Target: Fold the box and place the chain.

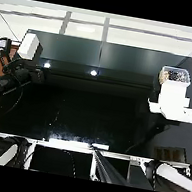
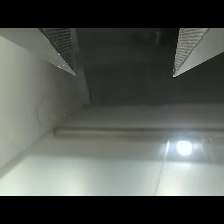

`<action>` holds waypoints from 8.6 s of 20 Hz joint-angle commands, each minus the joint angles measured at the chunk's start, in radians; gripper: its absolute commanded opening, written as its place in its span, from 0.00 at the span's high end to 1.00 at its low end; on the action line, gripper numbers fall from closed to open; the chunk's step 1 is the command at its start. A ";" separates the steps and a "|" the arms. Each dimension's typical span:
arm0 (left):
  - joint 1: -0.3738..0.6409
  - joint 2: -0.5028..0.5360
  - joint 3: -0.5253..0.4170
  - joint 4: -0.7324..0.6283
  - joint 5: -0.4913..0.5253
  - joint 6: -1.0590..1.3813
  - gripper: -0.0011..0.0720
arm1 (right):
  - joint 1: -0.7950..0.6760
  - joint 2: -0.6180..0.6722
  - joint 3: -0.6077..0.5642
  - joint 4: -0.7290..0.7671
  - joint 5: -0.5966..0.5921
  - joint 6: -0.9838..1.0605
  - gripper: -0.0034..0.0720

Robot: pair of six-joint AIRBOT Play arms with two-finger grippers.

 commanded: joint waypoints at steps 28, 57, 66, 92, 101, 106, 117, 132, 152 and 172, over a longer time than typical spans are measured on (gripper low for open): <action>0.000 -0.043 0.000 -0.004 -0.099 0.002 0.03 | -0.138 -0.182 0.021 0.757 0.627 -0.579 0.94; -0.230 -0.962 0.510 -0.462 -0.814 0.398 0.04 | 0.763 0.573 -0.951 1.172 -0.129 -0.589 0.94; -0.169 -1.010 0.623 -0.338 -0.908 0.379 0.04 | 0.763 0.573 -0.951 1.172 -0.130 -0.588 0.94; -0.242 -1.086 0.624 -0.389 -0.975 0.531 0.95 | 0.753 0.573 -0.931 1.055 -0.139 -0.589 0.57; -0.295 -0.906 0.629 -0.292 -0.789 0.617 0.95 | 0.716 0.573 -0.570 0.490 0.120 -0.809 0.11; -0.384 -0.769 0.505 -0.297 -0.665 1.043 0.95 | 0.804 0.570 -0.613 0.485 0.127 -0.968 0.12; -0.449 -0.874 0.478 -0.226 -0.488 1.103 0.95 | 0.947 0.495 -0.713 0.500 -0.014 -1.079 0.12; -0.449 -0.876 0.480 -0.227 -0.506 1.128 0.95 | 1.099 0.335 -0.752 0.570 0.025 -1.226 0.12; -0.450 -0.872 0.502 -0.222 -0.531 1.148 0.95 | 1.085 0.331 -0.639 0.673 -0.140 -1.284 0.12; -0.525 -0.808 0.497 -0.119 -0.351 1.121 0.95 | 1.046 0.283 -0.646 0.734 -0.137 -1.417 0.12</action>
